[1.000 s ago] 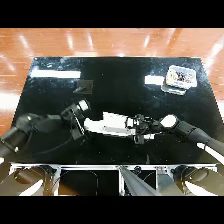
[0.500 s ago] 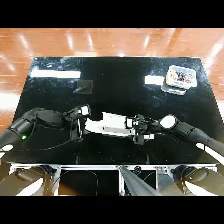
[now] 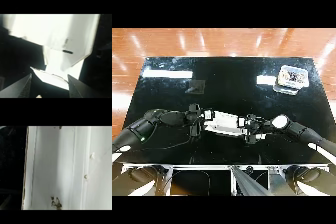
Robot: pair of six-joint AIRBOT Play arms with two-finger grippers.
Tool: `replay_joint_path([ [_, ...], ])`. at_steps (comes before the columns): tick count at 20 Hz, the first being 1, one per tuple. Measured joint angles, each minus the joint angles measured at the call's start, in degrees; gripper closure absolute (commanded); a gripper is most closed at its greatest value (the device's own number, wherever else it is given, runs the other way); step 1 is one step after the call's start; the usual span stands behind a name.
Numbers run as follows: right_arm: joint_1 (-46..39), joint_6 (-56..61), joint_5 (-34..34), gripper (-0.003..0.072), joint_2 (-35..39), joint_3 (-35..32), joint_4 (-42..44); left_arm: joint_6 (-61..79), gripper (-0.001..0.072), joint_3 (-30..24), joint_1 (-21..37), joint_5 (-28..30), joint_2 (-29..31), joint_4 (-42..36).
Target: Fold the box and place the chain.
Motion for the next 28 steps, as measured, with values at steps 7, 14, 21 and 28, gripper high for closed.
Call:
replay_joint_path([
  [7,0.0,-0.2,0.2,0.0142,0.0,0.0,-0.2,0.2,0.0153,1.7,0.4,3.7,0.5,2.9],
  [14,0.0,-0.5,0.3,0.0142,0.0,0.0,-0.4,-2.3,0.0154,3.3,0.4,6.2,3.3,7.0],
  [21,0.0,-0.3,0.4,0.0142,0.0,0.0,-0.3,-6.8,0.0154,3.6,0.4,11.5,3.5,7.5],
  [28,0.0,-0.2,0.3,0.0142,0.0,0.0,-0.2,-7.6,0.0145,3.6,-1.2,7.7,-1.1,6.6],
])
